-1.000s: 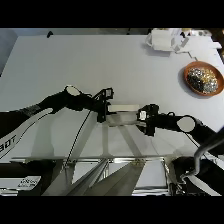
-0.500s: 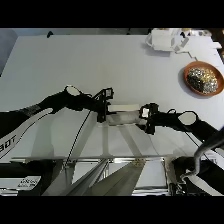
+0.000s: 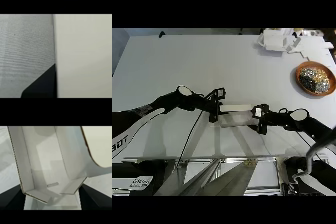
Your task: Fold the box and place the chain.
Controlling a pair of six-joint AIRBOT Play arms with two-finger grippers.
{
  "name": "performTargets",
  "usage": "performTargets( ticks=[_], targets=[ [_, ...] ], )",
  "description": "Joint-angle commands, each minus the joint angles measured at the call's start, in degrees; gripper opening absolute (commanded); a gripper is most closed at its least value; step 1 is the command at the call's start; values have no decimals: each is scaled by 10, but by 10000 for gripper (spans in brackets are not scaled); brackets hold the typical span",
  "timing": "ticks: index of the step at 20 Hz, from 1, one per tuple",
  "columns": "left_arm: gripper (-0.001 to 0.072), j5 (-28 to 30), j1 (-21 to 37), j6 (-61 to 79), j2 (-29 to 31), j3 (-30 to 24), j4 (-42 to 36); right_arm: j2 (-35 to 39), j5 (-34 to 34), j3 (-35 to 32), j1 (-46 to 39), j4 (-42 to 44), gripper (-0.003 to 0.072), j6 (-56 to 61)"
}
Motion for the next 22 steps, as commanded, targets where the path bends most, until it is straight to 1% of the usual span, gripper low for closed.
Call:
performTargets(
  ticks=[1,3,7,14,16,19,20,21,22],
  targets=[
    [11,0,0,0,0,0,0,-24,19,14,-2,8,699,-22],
    [11,0,0,0,0,0,0,-37,22,29,-2,8,699,-22],
    [11,0,0,0,0,0,0,-78,62,45,-2,8,698,-23],
    [11,0,0,0,0,0,0,-93,63,45,-2,14,675,-23],
    [11,0,0,0,0,0,0,-101,61,45,-2,22,635,-23],
    [11,0,0,0,0,0,0,-109,59,45,-2,29,626,-38],
    [11,0,0,0,0,0,0,-111,58,45,-2,36,586,-47],
    [11,0,0,0,0,0,0,-111,58,45,-2,38,510,-53],
    [11,0,0,0,0,0,0,-111,56,45,-2,38,505,-52]
  ],
)
